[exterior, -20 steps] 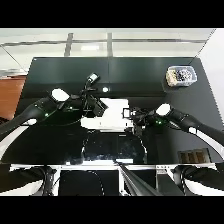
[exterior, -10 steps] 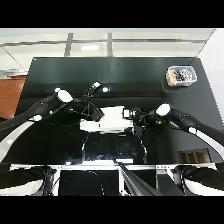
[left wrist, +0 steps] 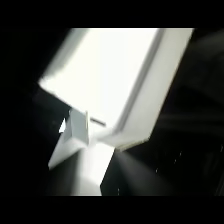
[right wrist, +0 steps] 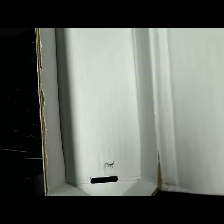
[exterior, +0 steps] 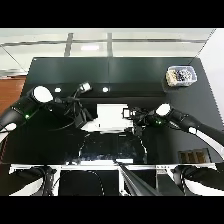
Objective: Fold the box and place the chain.
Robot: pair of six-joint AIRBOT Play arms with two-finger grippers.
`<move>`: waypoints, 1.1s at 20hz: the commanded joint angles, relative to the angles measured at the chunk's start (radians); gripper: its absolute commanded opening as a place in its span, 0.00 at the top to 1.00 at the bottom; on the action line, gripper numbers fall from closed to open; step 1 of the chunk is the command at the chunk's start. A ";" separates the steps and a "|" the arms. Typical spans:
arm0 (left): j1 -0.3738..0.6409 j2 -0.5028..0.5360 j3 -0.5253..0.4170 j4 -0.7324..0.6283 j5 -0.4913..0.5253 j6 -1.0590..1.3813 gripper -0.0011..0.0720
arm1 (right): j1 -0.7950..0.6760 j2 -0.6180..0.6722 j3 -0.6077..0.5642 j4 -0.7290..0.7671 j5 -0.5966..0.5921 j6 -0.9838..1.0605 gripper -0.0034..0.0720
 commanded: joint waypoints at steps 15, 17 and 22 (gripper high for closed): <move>-0.082 -0.113 -0.084 -0.092 0.182 0.639 0.54 | 0.000 -0.001 0.001 0.000 0.001 0.000 0.36; -0.085 -0.112 -0.084 -0.100 0.182 0.637 0.64 | 0.000 -0.001 0.001 0.000 0.001 0.000 0.36; -0.087 -0.117 -0.084 -0.174 0.188 0.564 0.69 | 0.000 -0.001 0.001 0.000 0.001 0.000 0.36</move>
